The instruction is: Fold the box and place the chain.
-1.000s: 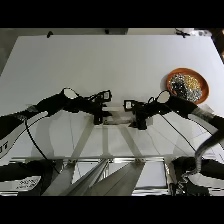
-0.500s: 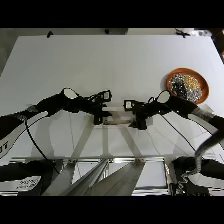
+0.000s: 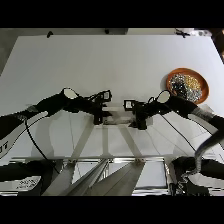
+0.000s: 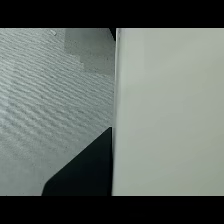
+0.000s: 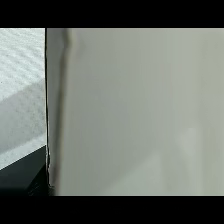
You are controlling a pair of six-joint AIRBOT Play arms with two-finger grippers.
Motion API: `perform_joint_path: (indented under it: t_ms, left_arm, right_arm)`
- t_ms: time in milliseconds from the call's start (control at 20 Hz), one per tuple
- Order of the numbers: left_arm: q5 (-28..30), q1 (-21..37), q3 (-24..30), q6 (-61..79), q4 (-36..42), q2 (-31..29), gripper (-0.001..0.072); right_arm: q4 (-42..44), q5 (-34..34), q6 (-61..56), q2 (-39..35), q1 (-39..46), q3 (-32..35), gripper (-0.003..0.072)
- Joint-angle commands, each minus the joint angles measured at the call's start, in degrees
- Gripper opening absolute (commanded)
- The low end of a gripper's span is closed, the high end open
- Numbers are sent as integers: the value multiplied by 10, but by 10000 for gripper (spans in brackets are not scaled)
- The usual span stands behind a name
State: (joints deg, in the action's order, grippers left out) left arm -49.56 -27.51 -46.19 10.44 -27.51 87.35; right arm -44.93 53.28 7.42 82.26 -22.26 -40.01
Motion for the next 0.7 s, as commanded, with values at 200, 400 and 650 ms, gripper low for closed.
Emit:
perform_joint_path:
  t_ms: [200,400,650]
  left_arm:
    - [-8,0,0,0,0,0,9]
    - [-5,2,0,-3,-1,-2,417]
    - [-5,21,0,-14,-7,-49,577]
  right_arm:
    - [0,3,0,0,-1,0,295]
    - [0,3,0,0,-1,0,295]
    - [0,3,0,0,-1,0,295]
